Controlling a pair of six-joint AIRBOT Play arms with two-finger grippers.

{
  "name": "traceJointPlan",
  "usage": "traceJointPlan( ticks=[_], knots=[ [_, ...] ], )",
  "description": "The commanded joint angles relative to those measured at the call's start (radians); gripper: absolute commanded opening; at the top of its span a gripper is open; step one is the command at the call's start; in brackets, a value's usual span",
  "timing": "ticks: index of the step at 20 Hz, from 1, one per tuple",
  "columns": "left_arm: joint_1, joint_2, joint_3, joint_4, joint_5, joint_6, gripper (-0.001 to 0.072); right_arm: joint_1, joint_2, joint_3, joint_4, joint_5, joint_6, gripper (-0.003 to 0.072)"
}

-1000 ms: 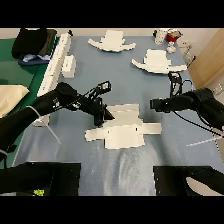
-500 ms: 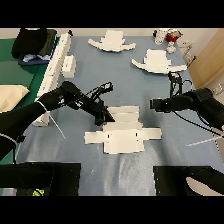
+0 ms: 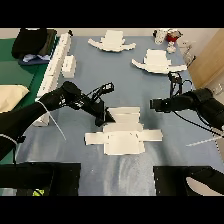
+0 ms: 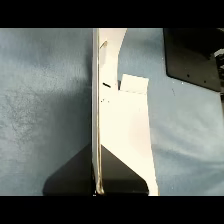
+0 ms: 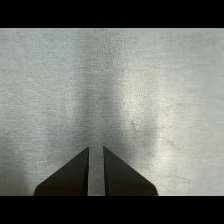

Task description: Fold the box.

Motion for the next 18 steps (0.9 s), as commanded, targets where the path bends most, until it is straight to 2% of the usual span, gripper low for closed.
traceJointPlan(
  ticks=[1, 7, 10, 14, 18],
  knots=[
    [-0.023, 0.044, -0.015, 0.003, 0.055, 0.042, 0.0007, 0.001, 0.0, -0.001, 0.001, -0.001, 0.0, 0.0136],
    [-0.139, 0.218, -0.148, 0.008, 0.279, 0.112, 0.0007, 0.001, -0.002, 0.0, 0.0, 0.001, 0.0, 0.0136],
    [-0.197, 0.235, -0.22, 0.003, 0.381, 0.113, 0.0007, 0.001, -0.006, -0.001, 0.0, 0.0, 0.0, 0.0136],
    [-0.269, 0.235, -0.264, 0.003, 0.494, 0.136, 0.0008, 0.001, -0.006, -0.001, 0.0, 0.0, 0.0, 0.0136],
    [-0.276, 0.235, -0.279, 0.003, 0.512, 0.133, 0.0012, 0.001, -0.006, -0.001, 0.001, 0.0, 0.0, 0.0136]
  ],
)
